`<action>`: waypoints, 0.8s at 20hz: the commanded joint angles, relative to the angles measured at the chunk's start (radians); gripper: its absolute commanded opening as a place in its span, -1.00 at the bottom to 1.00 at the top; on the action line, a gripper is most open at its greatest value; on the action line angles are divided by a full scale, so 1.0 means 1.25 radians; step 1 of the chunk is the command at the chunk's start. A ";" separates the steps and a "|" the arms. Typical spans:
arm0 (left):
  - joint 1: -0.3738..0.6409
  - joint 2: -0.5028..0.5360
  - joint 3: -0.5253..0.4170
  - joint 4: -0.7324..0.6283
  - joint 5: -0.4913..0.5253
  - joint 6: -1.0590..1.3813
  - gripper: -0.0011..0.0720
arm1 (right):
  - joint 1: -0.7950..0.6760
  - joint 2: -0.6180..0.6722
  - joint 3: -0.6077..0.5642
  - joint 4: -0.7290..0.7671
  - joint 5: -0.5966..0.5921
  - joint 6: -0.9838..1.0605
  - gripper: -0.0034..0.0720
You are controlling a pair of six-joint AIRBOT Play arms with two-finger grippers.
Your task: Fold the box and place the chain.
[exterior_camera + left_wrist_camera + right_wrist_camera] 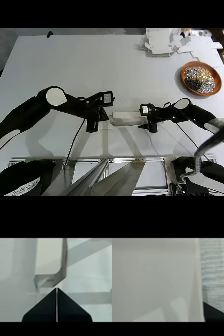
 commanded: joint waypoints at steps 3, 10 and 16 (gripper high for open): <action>-0.146 -0.018 0.000 -0.034 0.204 -0.052 -0.97 | 0.000 0.001 0.001 0.000 0.000 0.000 -0.01; -0.179 -0.132 0.000 -0.153 0.620 -0.204 -0.97 | 0.000 0.001 0.001 0.000 0.000 0.000 -0.01; -0.179 -0.221 0.000 -0.153 0.652 -0.265 -0.97 | 0.000 0.001 0.001 0.000 0.000 0.000 -0.01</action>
